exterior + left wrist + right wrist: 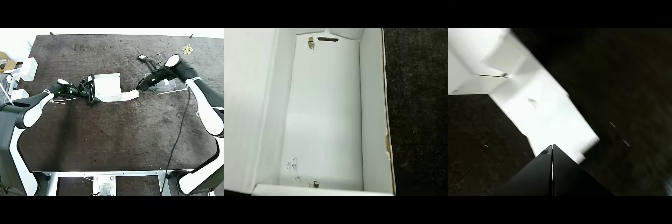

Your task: Fold the box and place the chain.

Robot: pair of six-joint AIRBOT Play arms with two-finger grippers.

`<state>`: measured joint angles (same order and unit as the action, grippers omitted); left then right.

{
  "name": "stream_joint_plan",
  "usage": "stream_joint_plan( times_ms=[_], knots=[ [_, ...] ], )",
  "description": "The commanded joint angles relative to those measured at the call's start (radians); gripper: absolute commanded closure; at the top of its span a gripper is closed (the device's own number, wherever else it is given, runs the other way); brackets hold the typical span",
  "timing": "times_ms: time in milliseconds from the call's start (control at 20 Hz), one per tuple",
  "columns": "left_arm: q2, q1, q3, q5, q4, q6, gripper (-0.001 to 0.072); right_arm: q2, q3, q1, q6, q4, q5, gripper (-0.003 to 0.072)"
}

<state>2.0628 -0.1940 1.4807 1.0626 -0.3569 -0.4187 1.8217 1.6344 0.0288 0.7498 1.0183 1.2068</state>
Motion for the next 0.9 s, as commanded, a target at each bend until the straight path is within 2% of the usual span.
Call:
stream_joint_plan(
  times_ms=[0, 250, 500, 700, 850],
  knots=[
    [0.000, 0.001, 0.000, 0.003, -0.002, -0.001, 0.0362, -0.008, -0.001, -0.086, 0.243, 0.003, 0.021, 0.0679],
    [0.000, 0.001, 0.000, 0.002, -0.002, -0.001, 0.0362, -0.006, -0.071, -0.097, 0.240, -0.026, -0.030, 0.0680],
    [0.000, 0.001, 0.000, 0.003, -0.002, -0.001, 0.0362, 0.010, -0.152, -0.057, 0.211, -0.083, -0.149, 0.0680],
    [0.000, 0.001, 0.000, 0.002, -0.002, -0.001, 0.0362, 0.071, -0.152, -0.023, 0.149, -0.201, -0.148, 0.0679],
    [0.000, 0.001, 0.000, 0.002, -0.002, -0.001, 0.0362, 0.080, -0.151, -0.039, 0.047, -0.356, -0.042, 0.0679]
  ],
)
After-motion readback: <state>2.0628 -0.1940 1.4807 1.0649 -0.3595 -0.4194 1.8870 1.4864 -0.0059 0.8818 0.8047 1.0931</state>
